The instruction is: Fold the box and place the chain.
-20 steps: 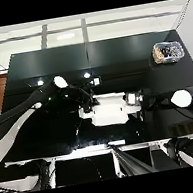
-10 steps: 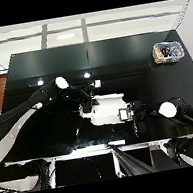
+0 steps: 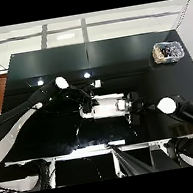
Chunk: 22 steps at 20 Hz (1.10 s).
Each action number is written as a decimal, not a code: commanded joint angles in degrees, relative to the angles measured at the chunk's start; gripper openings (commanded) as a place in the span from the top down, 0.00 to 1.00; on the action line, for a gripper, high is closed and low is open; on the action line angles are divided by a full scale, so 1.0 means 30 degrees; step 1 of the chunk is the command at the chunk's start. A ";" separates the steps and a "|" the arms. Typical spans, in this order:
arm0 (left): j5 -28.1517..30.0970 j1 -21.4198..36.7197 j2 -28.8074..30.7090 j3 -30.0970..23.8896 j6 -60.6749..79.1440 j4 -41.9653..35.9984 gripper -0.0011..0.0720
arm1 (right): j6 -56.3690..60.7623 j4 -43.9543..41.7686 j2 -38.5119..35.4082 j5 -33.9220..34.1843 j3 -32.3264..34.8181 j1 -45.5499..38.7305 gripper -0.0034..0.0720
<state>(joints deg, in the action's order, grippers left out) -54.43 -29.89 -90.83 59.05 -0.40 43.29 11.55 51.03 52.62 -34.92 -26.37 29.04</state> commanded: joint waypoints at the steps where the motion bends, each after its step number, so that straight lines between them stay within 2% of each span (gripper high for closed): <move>1: -0.0007 -0.0007 -0.0007 0.0015 -0.0007 -0.0109 0.95 | 0.0015 0.0459 -0.0044 0.0051 -0.0532 -0.0903 0.12; 4: 0.0007 -0.0007 -0.0007 0.0015 0.0000 -0.0102 0.95 | -0.0539 -0.0678 0.0022 -0.0918 -0.0532 -0.1370 0.12; 11: 0.0000 -0.0007 -0.0007 0.0015 0.0000 -0.0138 0.95 | -0.0780 -0.1370 0.0801 0.0656 -0.0525 -0.1719 0.12; 18: 0.0000 -0.0007 -0.0007 0.0015 -0.0007 -0.0168 0.95 | -0.1035 -0.2586 0.1064 -0.0466 -0.0525 -0.2936 0.12; 20: 0.0007 -0.0007 -0.0007 0.0015 0.0000 -0.0168 0.95 | -0.3337 -0.4197 0.1107 -0.1632 -0.0517 -0.2922 0.12; 22: 0.0029 -0.0007 -0.0007 0.0015 0.0000 -0.0168 0.95 | -0.5931 -0.5370 0.1413 -0.1224 -0.0525 -0.2892 0.12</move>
